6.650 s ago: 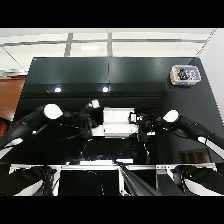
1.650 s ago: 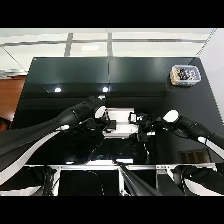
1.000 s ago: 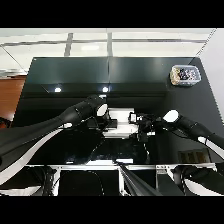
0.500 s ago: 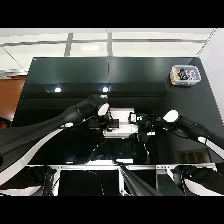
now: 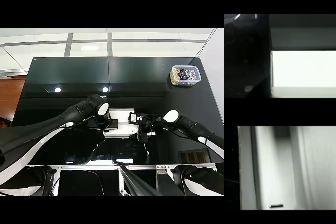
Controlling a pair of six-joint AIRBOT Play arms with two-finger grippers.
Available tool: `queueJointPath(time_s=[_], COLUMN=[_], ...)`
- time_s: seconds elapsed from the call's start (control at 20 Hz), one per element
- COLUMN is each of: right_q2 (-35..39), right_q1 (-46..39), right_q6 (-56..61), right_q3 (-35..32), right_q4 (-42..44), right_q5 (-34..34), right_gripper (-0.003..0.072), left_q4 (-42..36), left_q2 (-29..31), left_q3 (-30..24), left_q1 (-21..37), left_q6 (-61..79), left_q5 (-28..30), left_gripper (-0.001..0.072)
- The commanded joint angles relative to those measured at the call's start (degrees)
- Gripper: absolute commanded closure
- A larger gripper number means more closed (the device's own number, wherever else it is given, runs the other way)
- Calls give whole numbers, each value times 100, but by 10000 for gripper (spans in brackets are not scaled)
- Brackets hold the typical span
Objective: Fold the box and place the chain.
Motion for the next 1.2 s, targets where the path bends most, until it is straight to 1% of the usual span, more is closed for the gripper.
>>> queueJointPath(time_s=[0.0, 0.1, 0.2, 0.3, 0.35, 0.6, 0.8, 0.9, 0.95, 1.0, 1.05, 1.1, 1.15], right_q2=[46, 203, 452, 693, 778, 833, 833, 833, 833, 833, 833, 833, 833], right_q1=[2, -11, -11, -11, -11, -11, -9, -9, 0, 7, 7, 7, 4], right_q6=[96, 326, 354, 568, 610, 612, 605, 579, 579, 579, 581, 581, 586], right_q3=[4, 9, 9, 9, 9, 9, 9, 9, 9, 9, 9, 9, 9], right_q4=[-24, -109, -702, -1331, -1449, -1412, -1268, -1161, -1152, -1150, -1104, -1086, -1067], right_q5=[39, 280, 551, 610, 610, 470, 2, -83, -57, 57, 251, 481, 671], right_gripper=[-34, -34, -34, -34, -34, -34, -34, -34, 75, 168, 279, 448, 570], left_q4=[20, 105, 151, 267, 306, 319, 317, 317, 317, 317, 317, 317, 315], left_q2=[2, 4, 4, 4, 4, 4, 4, 4, 4, 4, 4, 4, 4], left_q3=[7, 11, 11, 13, 15, 17, 17, 17, 17, 17, 17, 17, 17], left_q1=[2, 0, 11, 11, 11, 13, 11, 11, 11, 11, 11, 11, 11], left_q6=[35, 33, 35, 35, 35, 44, 168, 179, 223, 280, 280, 280, 280], left_q5=[2, -9, -24, -59, -72, -66, -66, -61, -61, -61, -57, -44, -35], left_gripper=[685, 685, 685, 685, 685, 684, 684, 684, 683, 683, 683, 682, 682])
